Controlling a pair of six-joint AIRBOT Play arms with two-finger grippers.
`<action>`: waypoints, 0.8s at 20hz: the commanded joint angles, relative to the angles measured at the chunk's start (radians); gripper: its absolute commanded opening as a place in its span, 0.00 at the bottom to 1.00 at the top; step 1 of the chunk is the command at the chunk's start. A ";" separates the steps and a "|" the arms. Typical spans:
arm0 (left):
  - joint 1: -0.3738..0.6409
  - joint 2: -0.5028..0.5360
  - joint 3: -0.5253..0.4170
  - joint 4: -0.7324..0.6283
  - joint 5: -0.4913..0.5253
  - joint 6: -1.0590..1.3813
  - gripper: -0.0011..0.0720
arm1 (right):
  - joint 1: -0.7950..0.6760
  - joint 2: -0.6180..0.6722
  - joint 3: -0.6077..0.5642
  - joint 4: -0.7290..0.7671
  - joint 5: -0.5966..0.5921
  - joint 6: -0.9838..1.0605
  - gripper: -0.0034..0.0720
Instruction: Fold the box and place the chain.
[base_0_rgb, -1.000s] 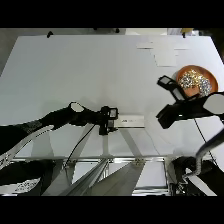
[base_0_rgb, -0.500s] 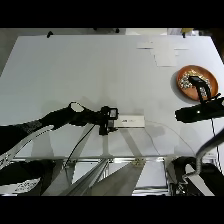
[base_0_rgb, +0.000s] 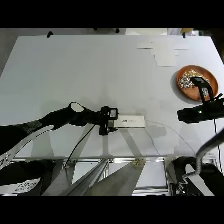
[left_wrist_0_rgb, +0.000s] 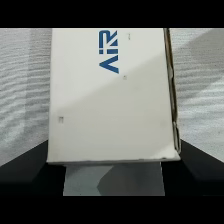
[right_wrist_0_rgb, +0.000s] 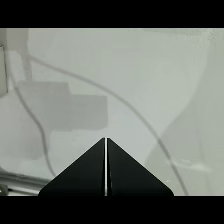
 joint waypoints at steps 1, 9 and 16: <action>0.000 0.000 0.001 0.000 0.000 0.000 0.30 | 0.000 0.000 -0.001 -0.002 0.000 0.001 0.07; 0.000 0.000 0.001 0.000 -0.003 0.001 0.30 | 0.000 0.000 -0.001 -0.002 0.000 0.001 0.07; 0.021 0.078 0.001 0.001 0.020 -0.008 0.02 | 0.000 0.000 -0.001 -0.002 0.000 0.001 0.07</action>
